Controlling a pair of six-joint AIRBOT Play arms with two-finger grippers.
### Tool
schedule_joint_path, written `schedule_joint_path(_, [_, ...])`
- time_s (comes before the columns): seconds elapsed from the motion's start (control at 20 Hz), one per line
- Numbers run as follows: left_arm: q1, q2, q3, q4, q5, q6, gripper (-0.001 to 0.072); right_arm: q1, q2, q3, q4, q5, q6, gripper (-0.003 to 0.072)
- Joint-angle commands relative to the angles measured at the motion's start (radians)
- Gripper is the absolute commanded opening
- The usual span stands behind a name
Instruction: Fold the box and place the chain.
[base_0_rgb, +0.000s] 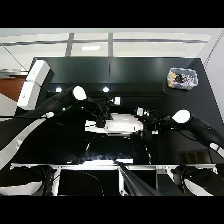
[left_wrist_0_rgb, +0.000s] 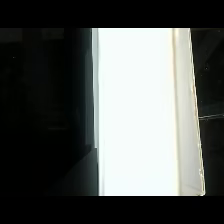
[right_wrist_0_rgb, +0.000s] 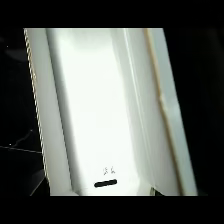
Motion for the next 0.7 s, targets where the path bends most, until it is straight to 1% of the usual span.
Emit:
schedule_joint_path(0.0, [0.000,0.000,0.000,0.000,0.006,-0.016,0.0024,0.000,-0.047,-0.001,0.049,0.008,-0.076,0.0699])
schedule_joint_path(0.15, [0.000,0.000,-0.001,0.002,0.002,-0.036,0.0024,0.000,-0.071,-0.001,0.083,0.003,-0.137,0.0699])
schedule_joint_path(0.35, [0.001,-0.002,-0.004,0.044,0.003,-0.045,0.0024,0.000,-0.098,-0.001,0.086,-0.019,-0.147,0.0699])
schedule_joint_path(0.65, [0.001,-0.003,-0.004,0.053,0.010,-0.045,0.0024,0.000,-0.122,-0.001,0.086,-0.022,-0.187,0.0698])
